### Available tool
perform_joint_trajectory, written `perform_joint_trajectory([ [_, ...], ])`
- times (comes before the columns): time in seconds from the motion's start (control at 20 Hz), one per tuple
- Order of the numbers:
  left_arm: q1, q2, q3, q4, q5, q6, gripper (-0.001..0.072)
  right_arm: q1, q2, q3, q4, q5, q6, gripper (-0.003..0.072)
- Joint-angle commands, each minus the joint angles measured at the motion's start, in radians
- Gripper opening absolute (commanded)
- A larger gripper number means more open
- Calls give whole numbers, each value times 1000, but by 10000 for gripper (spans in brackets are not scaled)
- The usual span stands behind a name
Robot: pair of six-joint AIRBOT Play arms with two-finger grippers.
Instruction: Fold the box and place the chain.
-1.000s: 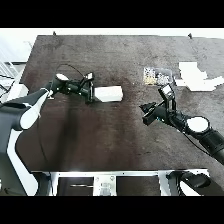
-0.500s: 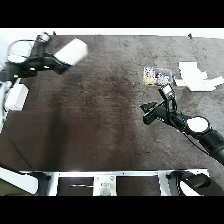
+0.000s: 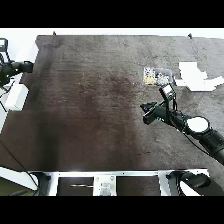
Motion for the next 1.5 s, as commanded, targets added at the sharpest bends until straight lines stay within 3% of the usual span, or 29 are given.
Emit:
perform_joint_trajectory([
  [0.0, 16, -94, 92, 47, -9, -2, 13, 0, 0, 0, 30, -11, 0, 9],
  [0.15, 18, -180, 200, 98, -22, -69, 13, 0, 0, 0, 32, -29, 0, 9],
  [0.35, 18, -274, 331, 336, -87, -241, 13, 0, 0, 0, 33, -32, 0, 9],
  [0.9, 49, -351, 340, 359, -94, -278, 44, 0, -7, -1, 41, -33, 0, 9],
  [0.95, 49, -351, 340, 359, -82, -279, 412, 0, -7, -1, 41, -33, 0, 9],
  [1.0, 49, -351, 340, 359, -69, -280, 720, 0, -7, -1, 41, -32, 0, 9],
  [1.15, 49, -350, 340, 359, -73, -282, 720, 0, -7, 0, 42, -33, 0, 10],
  [1.2, 49, -350, 340, 359, -76, -282, 720, 0, -7, 0, 41, -33, 0, 50],
  [1.25, 49, -349, 342, 359, -81, -282, 720, 0, -7, 0, 41, -33, 0, 199],
  [1.3, 52, -349, 354, 360, -113, -283, 720, 0, -7, 0, 41, -33, 0, 275],
  [1.35, 55, -349, 367, 360, -150, -293, 720, 0, -7, 0, 41, -33, 0, 322],
  [1.45, 65, -349, 404, 363, -246, -326, 720, 0, -7, 0, 41, -45, 0, 348],
])
